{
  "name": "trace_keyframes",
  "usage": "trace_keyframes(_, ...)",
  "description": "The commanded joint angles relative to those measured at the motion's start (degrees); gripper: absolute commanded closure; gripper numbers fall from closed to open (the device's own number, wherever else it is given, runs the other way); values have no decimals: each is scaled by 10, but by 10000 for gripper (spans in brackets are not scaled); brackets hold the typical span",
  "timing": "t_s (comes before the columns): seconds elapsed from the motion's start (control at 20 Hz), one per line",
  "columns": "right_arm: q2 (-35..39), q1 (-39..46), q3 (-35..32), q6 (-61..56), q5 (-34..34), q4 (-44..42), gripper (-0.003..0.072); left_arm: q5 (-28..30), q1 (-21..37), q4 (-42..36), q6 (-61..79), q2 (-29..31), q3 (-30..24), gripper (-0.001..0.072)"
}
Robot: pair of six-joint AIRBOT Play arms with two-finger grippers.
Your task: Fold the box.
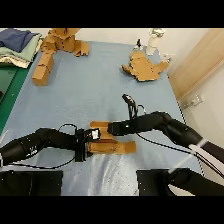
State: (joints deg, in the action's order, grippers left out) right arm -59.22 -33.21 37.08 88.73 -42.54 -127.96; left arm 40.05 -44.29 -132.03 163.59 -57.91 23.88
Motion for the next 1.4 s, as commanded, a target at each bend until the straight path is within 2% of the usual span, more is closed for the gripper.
trace_keyframes(0.0, -77, 0, 12, 28, 5, 2, 684, 0, 0, 0, 0, 0, 1, 236)
trace_keyframes(0.15, -102, 0, 12, 37, 5, 2, 684, 0, 0, 0, 0, 0, 1, 236)
trace_keyframes(0.45, -103, -7, 5, 38, 1, 2, 685, -1, 0, 0, 0, 0, 1, 236)
trace_keyframes(0.75, -22, 4, 44, 10, -3, 140, 685, -1, 0, 0, 1, 1, 1, 236)
trace_keyframes(0.85, 25, 3, 48, 10, -32, 166, 686, -1, 0, 0, 0, 1, 1, 236)
trace_keyframes(1.05, 110, -5, 34, 5, -171, 224, 686, -1, 0, 0, 1, 1, 1, 236)
trace_keyframes(1.2, 136, -61, 2, 181, -235, 183, 681, -1, 0, 0, 1, 1, 1, 236)
trace_keyframes(1.25, 135, -82, -10, 212, -235, 185, 529, -1, 0, 0, 1, 1, 1, 236)
trace_keyframes(1.3, 132, -102, -25, 245, -225, 208, 248, -1, 0, 0, 1, 1, 1, 236)
trace_keyframes(1.35, 125, -116, -38, 278, -211, 237, 150, -1, 0, 0, 1, 1, 1, 236)
